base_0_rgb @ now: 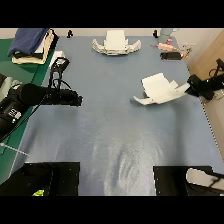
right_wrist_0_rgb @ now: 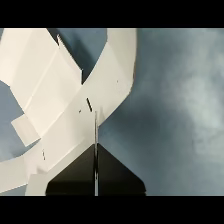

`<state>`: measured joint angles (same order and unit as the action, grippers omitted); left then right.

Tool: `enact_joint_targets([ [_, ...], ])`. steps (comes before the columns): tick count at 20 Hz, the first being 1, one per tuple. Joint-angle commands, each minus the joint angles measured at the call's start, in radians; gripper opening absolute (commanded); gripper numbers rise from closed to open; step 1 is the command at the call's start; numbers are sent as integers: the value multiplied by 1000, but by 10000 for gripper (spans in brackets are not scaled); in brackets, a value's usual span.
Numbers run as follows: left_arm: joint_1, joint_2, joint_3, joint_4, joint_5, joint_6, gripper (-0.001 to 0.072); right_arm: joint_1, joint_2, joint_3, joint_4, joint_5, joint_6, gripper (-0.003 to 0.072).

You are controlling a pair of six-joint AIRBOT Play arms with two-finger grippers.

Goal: Fold the box.

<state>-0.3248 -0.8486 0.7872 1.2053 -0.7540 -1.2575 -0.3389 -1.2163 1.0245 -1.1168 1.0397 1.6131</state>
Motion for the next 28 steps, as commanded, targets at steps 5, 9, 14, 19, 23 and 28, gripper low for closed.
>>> enact_joint_targets([
  [5, 0, 1, 0, -47, -67, 0, 15, 70, 606, -593, 6, -55, 114, 0],
  [9, 0, 1, 0, -68, -69, 0, 15, 90, 744, -661, -49, 48, 178, 5],
  [14, 0, 1, 0, -84, -69, 0, 16, 89, 739, -652, -121, 113, 176, 389],
  [19, 0, 1, 0, -85, -72, 0, 16, 89, 521, -397, -349, 211, 130, 389],
  [23, 0, 1, 0, -85, -89, -1, 16, 58, 183, -63, -438, 323, 27, 501],
  [28, 0, 1, 0, -89, -95, -19, 16, 21, -184, 216, -336, 405, -231, 501],
])
